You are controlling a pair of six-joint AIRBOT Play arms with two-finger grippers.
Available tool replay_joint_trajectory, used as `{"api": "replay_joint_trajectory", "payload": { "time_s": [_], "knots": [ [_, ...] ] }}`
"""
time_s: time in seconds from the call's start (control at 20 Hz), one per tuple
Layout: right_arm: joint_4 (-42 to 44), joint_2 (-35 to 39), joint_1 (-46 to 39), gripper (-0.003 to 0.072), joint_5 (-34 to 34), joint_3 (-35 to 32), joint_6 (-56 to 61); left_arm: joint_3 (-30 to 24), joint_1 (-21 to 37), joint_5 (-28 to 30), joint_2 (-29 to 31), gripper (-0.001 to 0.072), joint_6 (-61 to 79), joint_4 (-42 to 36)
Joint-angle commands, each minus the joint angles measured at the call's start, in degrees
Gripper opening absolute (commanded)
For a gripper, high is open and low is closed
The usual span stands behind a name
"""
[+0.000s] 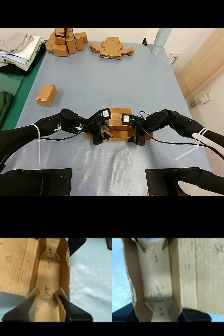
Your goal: Fold the box.
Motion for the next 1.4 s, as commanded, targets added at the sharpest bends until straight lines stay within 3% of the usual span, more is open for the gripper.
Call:
{"api": "replay_joint_trajectory", "payload": {
  "time_s": [0.0, 0.2, 0.3, 0.55, 0.6, 0.65, 0.7, 0.75, 0.95, 1.0, 1.15, 1.25, 1.35],
  "knots": [
    [0.0, 0.0, 0.0, 0.0592, 0.0, 0.0, 0.0, 0.0, 0.0, -0.2, -0.1, 0.0423, 0.0, -0.2],
    [0.0, 0.0, 0.0, 0.0592, 0.0, 0.0, 0.0, 0.0, 0.0, -0.6, -0.1, 0.0435, 0.0, -0.2],
    [0.0, 0.0, 0.0, 0.0593, 0.0, 0.0, 0.0, 0.0, 0.0, -0.6, -0.1, 0.061, 0.0, -0.1],
    [0.0, 0.0, 0.0, 0.0593, 0.0, 0.0, 0.0, 0.0, 0.0, -0.5, -0.1, 0.061, 0.0, -0.1],
    [0.0, 0.0, 0.0, 0.0593, 0.0, 0.0, 0.0, 0.0, 0.0, -0.5, -0.1, 0.0593, 0.0, 0.1],
    [0.0, 0.0, 0.0, 0.0593, 0.0, 0.0, 0.0, 0.0, 0.0, -0.5, 0.0, 0.0456, -0.2, 0.1],
    [0.0, 0.0, 0.0, 0.0592, 0.0, 0.0, 0.0, 0.0, 0.1, -0.5, 0.1, 0.0211, -0.5, 0.6],
    [0.0, 0.0, 0.0, 0.0593, 0.0, 0.0, 0.0, 0.0, 0.1, -0.5, 0.3, 0.0091, -0.7, 2.3],
    [0.0, 0.0, 0.0, 0.0592, 0.0, 0.0, 0.0, 0.0, 0.1, -1.2, 3.7, 0.0081, -10.6, 13.1],
    [0.0, 0.0, 0.0, 0.0593, 0.0, 0.0, 0.0, 0.0, 0.1, -1.2, 5.4, 0.0012, -14.4, 16.9],
    [0.0, 0.0, 0.0, 0.0593, 0.0, 0.0, 0.0, 0.0, 0.1, -1.4, 13.0, 0.0012, -25.7, 24.1],
    [0.0, 0.0, 0.0, 0.0593, 0.0, 0.0, 0.0, 0.0, 0.1, -1.2, 19.1, 0.0012, -36.4, 27.7],
    [0.0, 0.0, 0.0, 0.0593, 0.0, 0.0, 0.0, 0.0, 0.1, -0.2, 24.0, 0.0012, -55.5, 36.4]
  ]
}}
